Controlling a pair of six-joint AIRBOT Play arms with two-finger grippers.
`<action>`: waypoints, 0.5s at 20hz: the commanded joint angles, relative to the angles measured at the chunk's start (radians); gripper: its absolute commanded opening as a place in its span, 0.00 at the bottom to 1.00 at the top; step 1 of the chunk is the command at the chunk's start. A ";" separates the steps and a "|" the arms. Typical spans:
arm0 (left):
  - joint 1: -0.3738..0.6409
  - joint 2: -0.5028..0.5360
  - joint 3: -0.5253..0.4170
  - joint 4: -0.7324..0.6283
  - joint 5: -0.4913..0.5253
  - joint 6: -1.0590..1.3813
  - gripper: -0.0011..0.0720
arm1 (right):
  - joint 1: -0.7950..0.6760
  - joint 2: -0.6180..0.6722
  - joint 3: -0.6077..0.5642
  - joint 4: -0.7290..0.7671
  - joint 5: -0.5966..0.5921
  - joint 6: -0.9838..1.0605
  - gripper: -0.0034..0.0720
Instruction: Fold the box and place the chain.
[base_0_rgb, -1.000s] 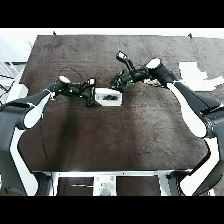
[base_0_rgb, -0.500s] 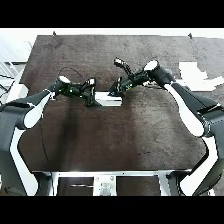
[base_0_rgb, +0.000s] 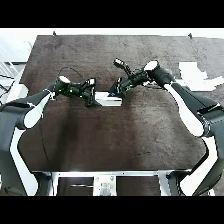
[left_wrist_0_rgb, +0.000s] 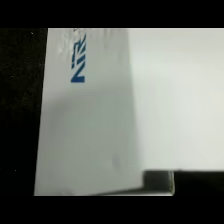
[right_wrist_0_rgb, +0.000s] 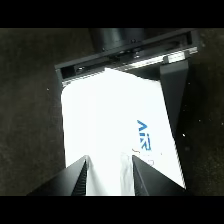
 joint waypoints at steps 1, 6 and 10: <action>0.000 0.000 0.000 0.000 0.000 0.000 0.67 | 0.001 -0.006 0.001 -0.018 -0.018 0.000 0.50; 0.000 0.000 0.000 0.000 0.000 0.000 0.67 | 0.010 -0.008 0.001 -0.023 -0.040 -0.003 0.44; 0.000 0.000 0.000 0.000 0.000 0.000 0.67 | 0.014 -0.008 0.002 -0.030 -0.040 -0.003 0.43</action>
